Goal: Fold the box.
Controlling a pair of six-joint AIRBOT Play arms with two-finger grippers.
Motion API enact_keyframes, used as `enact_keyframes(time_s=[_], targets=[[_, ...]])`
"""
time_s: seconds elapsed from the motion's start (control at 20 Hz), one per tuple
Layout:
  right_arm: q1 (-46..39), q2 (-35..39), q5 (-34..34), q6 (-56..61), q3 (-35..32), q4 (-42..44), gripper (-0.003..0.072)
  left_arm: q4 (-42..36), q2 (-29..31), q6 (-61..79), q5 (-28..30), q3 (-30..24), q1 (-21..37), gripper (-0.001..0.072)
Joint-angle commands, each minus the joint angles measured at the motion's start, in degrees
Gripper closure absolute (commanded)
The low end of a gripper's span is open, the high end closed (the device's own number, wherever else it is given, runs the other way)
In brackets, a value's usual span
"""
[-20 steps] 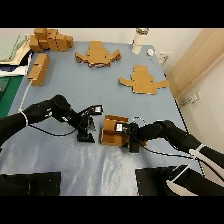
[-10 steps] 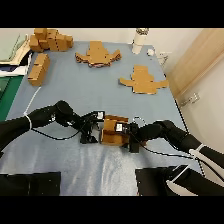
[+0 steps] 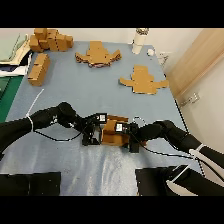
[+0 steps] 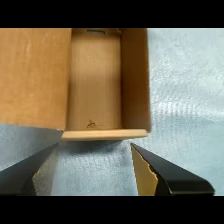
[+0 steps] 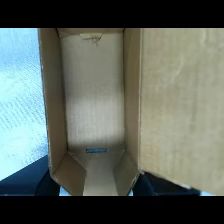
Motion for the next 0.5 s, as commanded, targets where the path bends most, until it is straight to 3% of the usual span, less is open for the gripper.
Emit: enact_keyframes(time_s=[0.0, 0.45], targets=[[0.0, 0.0, 0.0, 0.0, 0.0, 0.0, 0.0215, 0.0, 0.0, 0.0, -0.9, 0.0, -0.1, 0.0016], [0.0, 0.0, 0.0, 0.0, 0.0, 0.0, 0.0215, -0.1, 0.0, 0.1, -2.4, 0.3, -0.1, 0.0015]])
